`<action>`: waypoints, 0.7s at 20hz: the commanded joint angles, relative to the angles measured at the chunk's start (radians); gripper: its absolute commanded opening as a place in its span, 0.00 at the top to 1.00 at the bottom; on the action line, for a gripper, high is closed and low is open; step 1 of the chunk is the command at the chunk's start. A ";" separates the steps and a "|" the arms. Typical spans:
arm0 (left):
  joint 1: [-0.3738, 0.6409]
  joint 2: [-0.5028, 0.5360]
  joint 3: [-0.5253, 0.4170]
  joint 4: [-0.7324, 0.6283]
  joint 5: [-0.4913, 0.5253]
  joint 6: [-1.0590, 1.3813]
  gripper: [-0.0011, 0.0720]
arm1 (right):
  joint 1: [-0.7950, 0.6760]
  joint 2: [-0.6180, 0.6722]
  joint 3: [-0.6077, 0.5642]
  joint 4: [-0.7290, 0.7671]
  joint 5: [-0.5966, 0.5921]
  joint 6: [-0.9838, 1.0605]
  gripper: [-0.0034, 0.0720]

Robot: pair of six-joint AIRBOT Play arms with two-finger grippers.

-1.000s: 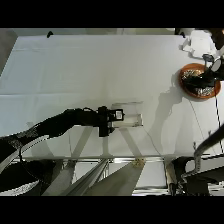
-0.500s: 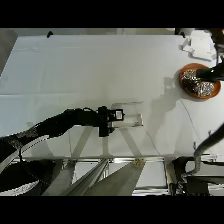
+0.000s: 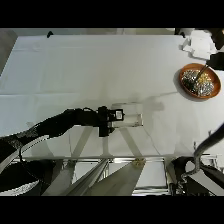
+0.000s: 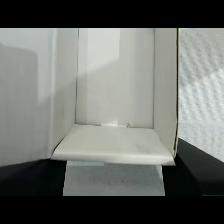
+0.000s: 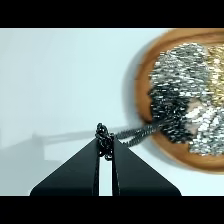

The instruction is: Fold the box and place the chain.

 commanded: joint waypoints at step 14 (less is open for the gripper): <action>0.000 0.000 0.000 0.000 0.000 0.000 0.80 | 0.323 0.388 -0.001 0.248 0.281 -0.033 0.92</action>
